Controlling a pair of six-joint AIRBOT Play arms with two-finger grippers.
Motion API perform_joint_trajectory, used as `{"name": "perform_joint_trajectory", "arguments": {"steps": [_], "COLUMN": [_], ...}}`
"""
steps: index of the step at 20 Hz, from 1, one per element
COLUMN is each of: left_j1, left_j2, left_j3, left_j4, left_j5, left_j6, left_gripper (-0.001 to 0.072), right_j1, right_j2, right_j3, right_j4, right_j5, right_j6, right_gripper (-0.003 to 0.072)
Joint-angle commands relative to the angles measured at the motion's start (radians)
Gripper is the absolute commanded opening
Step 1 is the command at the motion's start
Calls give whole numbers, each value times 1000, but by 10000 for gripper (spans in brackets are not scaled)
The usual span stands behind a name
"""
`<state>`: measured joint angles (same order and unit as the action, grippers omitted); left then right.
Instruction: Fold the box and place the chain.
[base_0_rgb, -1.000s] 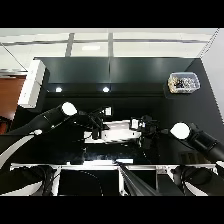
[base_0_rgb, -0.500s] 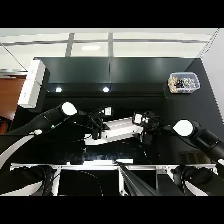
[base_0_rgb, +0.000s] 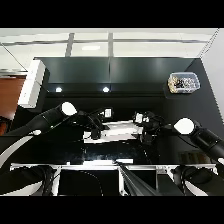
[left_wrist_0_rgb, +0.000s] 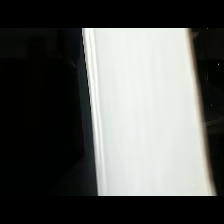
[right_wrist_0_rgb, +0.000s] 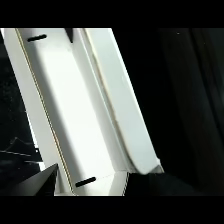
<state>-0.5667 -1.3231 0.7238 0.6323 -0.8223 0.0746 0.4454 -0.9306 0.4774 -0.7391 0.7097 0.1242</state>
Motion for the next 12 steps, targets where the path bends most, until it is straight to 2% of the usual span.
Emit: {"name": "perform_joint_trajectory", "arguments": {"steps": [1, 7, 12], "left_j1": [-3, -21, -22], "left_j2": [3, 3, 3], "left_j3": [0, 0, 0], "left_j4": [47, 67, 62], "left_j5": [4, 36, 34], "left_j6": [28, 26, 23], "left_gripper": [28, 29, 29], "right_j1": [0, 5, 5], "right_j2": [-6, -33, -79], "right_j3": [0, -71, -80], "right_j4": [15, 89, 200], "right_j5": [43, 72, 31], "right_j6": [-29, -111, -299], "right_gripper": [629, 629, 630]}}
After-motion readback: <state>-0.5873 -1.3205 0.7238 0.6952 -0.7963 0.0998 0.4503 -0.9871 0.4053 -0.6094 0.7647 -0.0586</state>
